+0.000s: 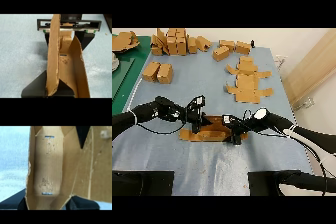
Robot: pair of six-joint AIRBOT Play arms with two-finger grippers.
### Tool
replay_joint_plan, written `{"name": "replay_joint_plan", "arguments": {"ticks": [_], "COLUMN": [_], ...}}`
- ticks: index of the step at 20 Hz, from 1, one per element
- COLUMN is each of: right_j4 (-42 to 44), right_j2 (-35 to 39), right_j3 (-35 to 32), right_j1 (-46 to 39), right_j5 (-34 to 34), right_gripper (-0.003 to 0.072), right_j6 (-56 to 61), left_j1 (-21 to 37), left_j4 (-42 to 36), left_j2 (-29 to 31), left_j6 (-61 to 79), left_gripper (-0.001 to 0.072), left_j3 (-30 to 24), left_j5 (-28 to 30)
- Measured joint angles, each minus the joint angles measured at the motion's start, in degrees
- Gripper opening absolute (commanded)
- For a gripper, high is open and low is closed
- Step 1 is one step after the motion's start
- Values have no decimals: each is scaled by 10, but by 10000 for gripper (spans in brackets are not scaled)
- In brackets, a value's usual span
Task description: Fold the box.
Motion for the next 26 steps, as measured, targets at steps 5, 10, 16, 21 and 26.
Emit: {"name": "replay_joint_plan", "arguments": {"ticks": [5,10,16,21,26], "right_j4": [0,-1,-1,-4,-6], "right_j2": [0,0,0,0,0], "right_j3": [0,0,0,0,0], "right_j1": [0,0,0,0,0], "right_j5": [0,2,1,1,1], "right_gripper": [520,520,521,521,521], "right_j6": [0,-2,-1,0,0], "left_j1": [0,-1,1,0,-40], "left_j4": [-1,0,56,237,300], "left_j2": [0,0,45,165,232], "left_j6": [-1,-2,-19,-254,-576], "left_gripper": [26,456,455,10,11], "left_j3": [0,0,0,-1,-28], "left_j5": [-12,-23,-28,-68,-107]}}
